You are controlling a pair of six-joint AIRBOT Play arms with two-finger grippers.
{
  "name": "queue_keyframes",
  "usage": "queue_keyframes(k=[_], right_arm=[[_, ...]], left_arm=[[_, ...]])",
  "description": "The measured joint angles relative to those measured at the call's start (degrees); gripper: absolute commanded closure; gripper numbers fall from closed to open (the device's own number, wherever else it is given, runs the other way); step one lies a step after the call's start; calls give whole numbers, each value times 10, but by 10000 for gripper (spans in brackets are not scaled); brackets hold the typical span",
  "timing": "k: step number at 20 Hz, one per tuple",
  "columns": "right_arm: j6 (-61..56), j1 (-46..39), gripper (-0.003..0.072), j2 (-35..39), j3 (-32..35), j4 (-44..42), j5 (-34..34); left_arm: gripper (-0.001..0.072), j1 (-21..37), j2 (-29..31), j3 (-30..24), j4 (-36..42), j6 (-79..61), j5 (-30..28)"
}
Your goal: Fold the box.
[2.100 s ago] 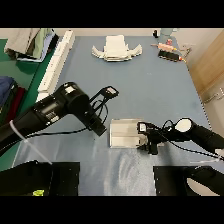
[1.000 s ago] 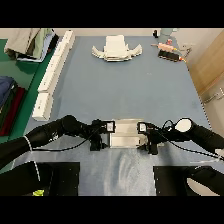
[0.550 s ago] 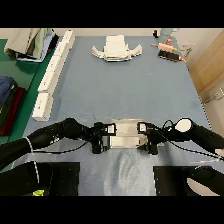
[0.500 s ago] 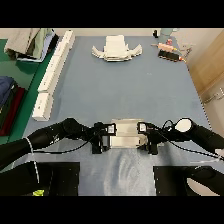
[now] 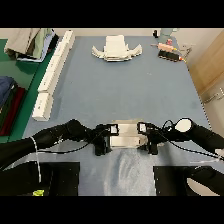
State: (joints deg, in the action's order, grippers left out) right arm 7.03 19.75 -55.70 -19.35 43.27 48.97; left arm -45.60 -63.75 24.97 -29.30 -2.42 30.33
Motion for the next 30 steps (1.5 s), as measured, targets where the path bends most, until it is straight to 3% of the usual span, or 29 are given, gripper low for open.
queue_keyframes(k=[15,23,25,30], right_arm=[[-1,0,174,0,0,0,0],[-1,0,174,0,0,0,0],[-1,0,174,0,0,0,0],[-1,0,174,0,0,0,0]], left_arm=[[23,-25,-16,0,26,-8,-29],[26,-7,-16,0,26,3,-21],[268,-6,-16,0,25,4,-24],[288,-5,-15,0,24,2,-22]])
